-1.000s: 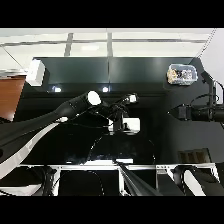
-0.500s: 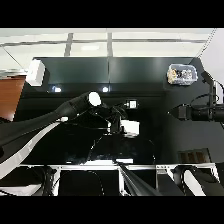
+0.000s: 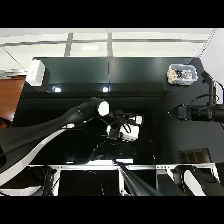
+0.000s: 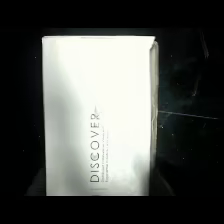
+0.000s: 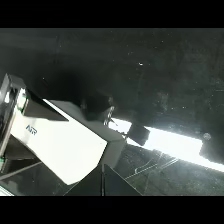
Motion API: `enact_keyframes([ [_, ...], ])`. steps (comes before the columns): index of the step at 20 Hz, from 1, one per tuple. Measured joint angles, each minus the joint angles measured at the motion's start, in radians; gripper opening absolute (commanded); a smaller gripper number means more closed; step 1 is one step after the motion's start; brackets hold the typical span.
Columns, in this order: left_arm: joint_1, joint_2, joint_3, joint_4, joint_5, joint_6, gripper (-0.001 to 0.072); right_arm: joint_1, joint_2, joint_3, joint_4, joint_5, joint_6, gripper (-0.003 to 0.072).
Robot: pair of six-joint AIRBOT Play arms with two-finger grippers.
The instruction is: Fold the box and place the chain.
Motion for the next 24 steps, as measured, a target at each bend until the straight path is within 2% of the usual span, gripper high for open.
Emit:
enact_keyframes([
  [1, -0.006, 0.000, 0.007, 0.018, 0.002, -0.019, 0.0285, 0.000, 0.000, 0.000, 0.000, 0.000, 0.000, 0.0015],
  [5, 0.024, 0.015, 0.047, 0.068, -0.027, -0.135, 0.0284, 0.000, 0.000, 0.000, 0.000, 0.002, 0.000, 0.0016],
  [9, 0.158, 0.092, 0.068, 0.189, -0.155, -0.365, 0.0284, 0.000, 0.000, 0.000, 0.000, 0.001, 0.000, 0.0016],
  [13, 0.420, 0.179, 0.069, 0.418, -0.315, -0.809, 0.0285, 0.000, 0.000, 0.000, 0.000, -0.004, 0.000, 0.0016],
  [16, 0.691, 0.222, 0.023, 0.491, -0.383, -0.999, 0.0285, 0.000, 0.000, 0.000, 0.000, -0.016, 0.001, 0.0016],
  [20, 1.048, 0.241, -0.031, 0.444, -0.358, -1.078, 0.0286, 0.000, 0.000, 0.000, 0.000, -0.026, 0.001, 0.0016],
  [22, 1.176, 0.245, -0.033, 0.359, -0.332, -1.032, 0.0286, 0.000, 0.000, 0.000, 0.000, -0.039, 0.002, 0.0016],
  [24, 1.262, 0.246, -0.028, 0.317, -0.288, -0.972, 0.0287, 0.000, 0.000, 0.000, 0.000, -0.055, 0.006, 0.0016],
])
